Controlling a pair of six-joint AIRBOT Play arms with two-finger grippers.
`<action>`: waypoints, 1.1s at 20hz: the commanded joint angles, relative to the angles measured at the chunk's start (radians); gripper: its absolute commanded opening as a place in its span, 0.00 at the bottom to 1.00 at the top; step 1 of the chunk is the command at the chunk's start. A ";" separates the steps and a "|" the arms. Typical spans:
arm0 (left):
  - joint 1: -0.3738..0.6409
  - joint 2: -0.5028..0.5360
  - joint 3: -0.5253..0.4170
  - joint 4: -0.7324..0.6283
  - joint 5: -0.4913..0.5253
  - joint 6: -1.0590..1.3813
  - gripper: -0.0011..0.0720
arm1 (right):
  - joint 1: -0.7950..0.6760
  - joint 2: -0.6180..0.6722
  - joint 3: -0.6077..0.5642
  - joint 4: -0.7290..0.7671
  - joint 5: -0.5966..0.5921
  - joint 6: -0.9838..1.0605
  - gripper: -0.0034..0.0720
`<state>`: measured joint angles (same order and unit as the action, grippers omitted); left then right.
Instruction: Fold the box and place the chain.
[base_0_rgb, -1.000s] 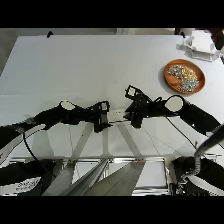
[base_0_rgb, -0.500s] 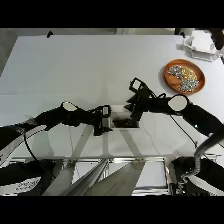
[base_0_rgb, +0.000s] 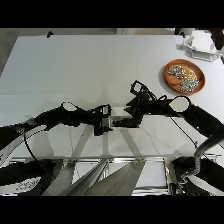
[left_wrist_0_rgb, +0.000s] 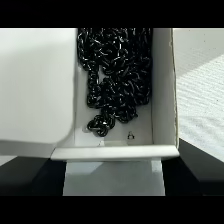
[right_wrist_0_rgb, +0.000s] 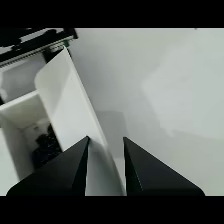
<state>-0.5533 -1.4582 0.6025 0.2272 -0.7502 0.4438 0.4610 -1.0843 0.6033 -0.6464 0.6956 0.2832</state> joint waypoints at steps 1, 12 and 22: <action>0.001 0.001 0.001 -0.003 0.013 0.000 0.58 | 0.001 0.000 -0.004 -0.004 0.061 -0.001 0.36; 0.001 0.001 0.001 -0.003 0.013 0.000 0.58 | 0.001 0.019 -0.011 -0.003 0.050 -0.001 0.36; 0.001 0.001 0.001 -0.003 0.013 0.000 0.58 | 0.001 0.033 -0.039 -0.004 -0.026 -0.005 0.34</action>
<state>-0.5514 -1.4578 0.6041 0.2234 -0.7364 0.4419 0.4629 -1.0527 0.5789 -0.6487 0.7025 0.2825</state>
